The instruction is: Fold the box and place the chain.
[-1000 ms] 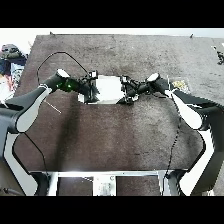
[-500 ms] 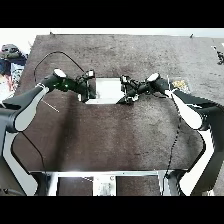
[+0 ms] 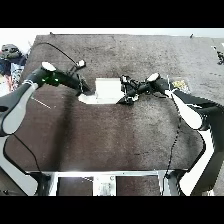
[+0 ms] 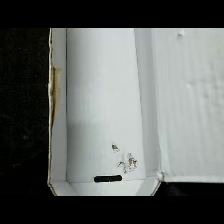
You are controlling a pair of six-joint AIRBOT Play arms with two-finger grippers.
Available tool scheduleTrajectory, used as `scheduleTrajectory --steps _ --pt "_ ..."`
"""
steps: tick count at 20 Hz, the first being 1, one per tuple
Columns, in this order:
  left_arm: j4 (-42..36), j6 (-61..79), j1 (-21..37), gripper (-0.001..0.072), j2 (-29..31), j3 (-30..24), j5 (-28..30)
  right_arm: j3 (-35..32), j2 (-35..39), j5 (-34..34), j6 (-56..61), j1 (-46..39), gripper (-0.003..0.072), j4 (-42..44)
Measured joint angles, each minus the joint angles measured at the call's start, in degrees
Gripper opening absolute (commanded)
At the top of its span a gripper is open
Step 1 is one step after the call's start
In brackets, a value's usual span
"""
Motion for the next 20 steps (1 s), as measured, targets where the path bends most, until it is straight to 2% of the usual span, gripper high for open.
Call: scheduleTrajectory --steps 5,10,13,17,20 --pt "1.25 -21.03 5.79 0.0007 4.35 -0.57 1.4 0.0 0.0 0.0 0.0 0.0 0.0406 0.0" --pt "3.04 -35.43 10.97 0.0008 5.29 -5.03 1.99 0.0 -0.02 0.0 0.0 0.0 0.0406 0.0" --pt "3.23 -39.08 11.5 0.0009 5.46 -9.27 2.4 0.0 0.0 0.0 0.0 0.0 0.0406 0.0" --pt "3.02 -40.85 9.7 0.001 5.33 -15.3 6.67 0.0 0.0 0.04 0.0 0.0 0.0406 0.0" --pt "1.49 -41.13 7.41 0.0009 5.01 -17.57 9.9 0.0 0.0 0.11 0.0 0.0 0.0406 0.0"
